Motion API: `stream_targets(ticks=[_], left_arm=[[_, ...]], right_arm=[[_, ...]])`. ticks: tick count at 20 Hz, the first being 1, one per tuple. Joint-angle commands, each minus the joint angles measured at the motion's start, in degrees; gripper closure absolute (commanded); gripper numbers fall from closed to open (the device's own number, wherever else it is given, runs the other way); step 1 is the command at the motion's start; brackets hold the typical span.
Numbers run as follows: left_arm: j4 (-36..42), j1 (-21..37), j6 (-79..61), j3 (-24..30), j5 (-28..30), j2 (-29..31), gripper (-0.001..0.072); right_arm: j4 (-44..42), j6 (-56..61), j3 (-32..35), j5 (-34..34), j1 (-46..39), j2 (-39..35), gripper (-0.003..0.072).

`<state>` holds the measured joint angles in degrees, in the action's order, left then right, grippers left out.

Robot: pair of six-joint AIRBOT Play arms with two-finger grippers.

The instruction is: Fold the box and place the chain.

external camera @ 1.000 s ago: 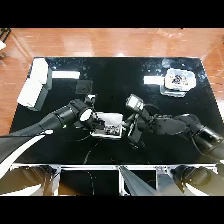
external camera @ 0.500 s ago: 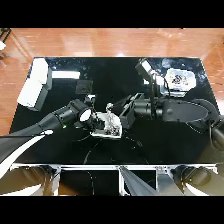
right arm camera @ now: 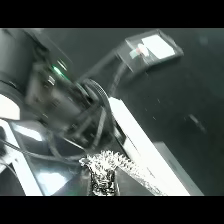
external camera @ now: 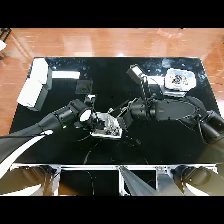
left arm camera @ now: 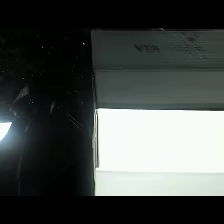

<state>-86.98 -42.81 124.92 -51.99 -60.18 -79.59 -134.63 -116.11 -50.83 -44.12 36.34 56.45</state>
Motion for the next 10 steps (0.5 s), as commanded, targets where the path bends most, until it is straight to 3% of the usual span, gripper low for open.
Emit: stream_targets(ticks=[1, 3, 5, 6, 10], left_arm=[[0.0, 0.1, 0.0, 0.0, 0.2, 0.0, 0.0686], [0.0, 0.1, 0.0, 0.0, 0.2, 0.0, 0.0686], [0.0, 0.1, 0.0, 0.0, 0.4, 0.0, 0.0686], [0.0, 0.1, 0.0, 0.0, 0.7, 0.0, 0.0686], [0.0, 0.1, 0.0, -0.9, 1.3, 0.0, 0.0687]], right_arm=[[2.7, 1.6, 0.4, -0.7, 0.4, 0.8, 0.0659], [2.7, 1.6, 0.4, -0.5, 1.1, 1.1, 0.0647], [2.8, 3.2, 0.4, -1.0, 1.1, 1.1, 0.0199], [2.9, 3.2, 0.4, -1.9, 0.4, 1.0, 0.0058], [3.2, 3.3, 0.3, -11.0, -9.5, -3.3, 0.0060]])
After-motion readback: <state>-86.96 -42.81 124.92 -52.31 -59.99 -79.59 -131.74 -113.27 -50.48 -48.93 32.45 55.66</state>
